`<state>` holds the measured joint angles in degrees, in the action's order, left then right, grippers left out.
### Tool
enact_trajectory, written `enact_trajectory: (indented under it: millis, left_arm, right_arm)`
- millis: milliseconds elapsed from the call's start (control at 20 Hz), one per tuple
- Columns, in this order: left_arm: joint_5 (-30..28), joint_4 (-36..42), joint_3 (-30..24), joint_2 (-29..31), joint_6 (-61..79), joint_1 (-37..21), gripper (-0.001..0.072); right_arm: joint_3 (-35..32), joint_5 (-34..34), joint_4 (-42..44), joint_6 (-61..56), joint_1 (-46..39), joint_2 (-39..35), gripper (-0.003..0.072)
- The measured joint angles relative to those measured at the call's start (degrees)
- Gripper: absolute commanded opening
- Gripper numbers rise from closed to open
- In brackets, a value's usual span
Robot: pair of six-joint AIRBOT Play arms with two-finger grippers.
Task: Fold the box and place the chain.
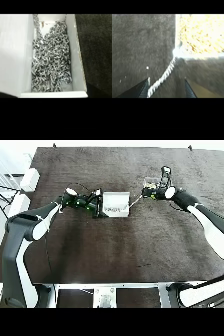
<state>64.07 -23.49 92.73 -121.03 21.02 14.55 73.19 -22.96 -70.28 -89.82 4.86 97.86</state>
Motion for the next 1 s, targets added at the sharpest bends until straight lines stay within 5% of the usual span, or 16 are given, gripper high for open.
enact_trajectory:
  millis: [100,250,300,350,600,1000]
  left_arm:
    - [0.0,-0.02,0.0,0.0,0.0,0.0,0.0453]
    - [-0.02,-0.02,0.0,0.0,0.0,0.0,0.0453]
    - [0.0,-0.02,0.0,0.0,0.0,0.0,0.0453]
    - [0.0,-0.02,0.0,0.0,0.0,0.0,0.0453]
    - [0.0,-0.02,0.0,0.0,0.0,0.0,0.0453]
    - [-0.02,-0.02,0.0,0.0,-0.02,0.0,0.0453]
  right_arm:
    - [2.64,0.37,2.16,1.51,-0.2,3.39,0.0477]
    - [6.32,0.59,4.02,2.64,0.11,7.32,0.0252]
    - [7.19,0.63,4.35,2.99,0.15,8.15,0.0061]
    - [7.8,0.76,4.57,3.21,0.17,8.7,0.0017]
    - [8.79,-3.85,4.83,8.04,0.74,5.51,0.0014]
    - [7.06,-16.63,1.25,11.63,5.66,-18.4,0.0015]
